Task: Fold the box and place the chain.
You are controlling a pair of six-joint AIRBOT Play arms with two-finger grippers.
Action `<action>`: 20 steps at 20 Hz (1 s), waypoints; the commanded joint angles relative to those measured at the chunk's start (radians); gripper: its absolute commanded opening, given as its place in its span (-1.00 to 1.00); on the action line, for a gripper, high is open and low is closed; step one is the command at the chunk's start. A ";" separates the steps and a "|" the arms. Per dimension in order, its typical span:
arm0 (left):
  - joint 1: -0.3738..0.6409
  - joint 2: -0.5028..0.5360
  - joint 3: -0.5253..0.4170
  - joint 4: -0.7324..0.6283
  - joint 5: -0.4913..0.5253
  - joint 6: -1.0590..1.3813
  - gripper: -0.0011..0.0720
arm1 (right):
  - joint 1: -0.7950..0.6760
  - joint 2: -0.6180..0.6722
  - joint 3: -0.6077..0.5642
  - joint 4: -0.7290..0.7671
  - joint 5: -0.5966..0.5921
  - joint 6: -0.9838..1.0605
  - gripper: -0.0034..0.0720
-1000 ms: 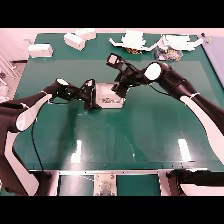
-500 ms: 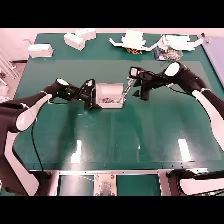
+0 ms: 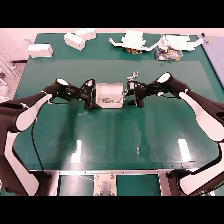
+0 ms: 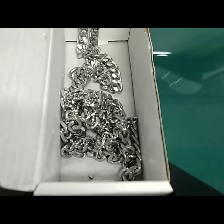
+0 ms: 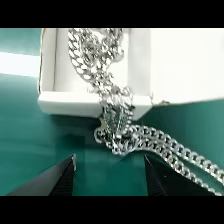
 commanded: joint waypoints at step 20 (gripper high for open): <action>0.000 0.000 0.001 0.000 0.000 0.000 0.37 | 0.001 -0.093 0.116 -0.059 0.013 0.153 -0.62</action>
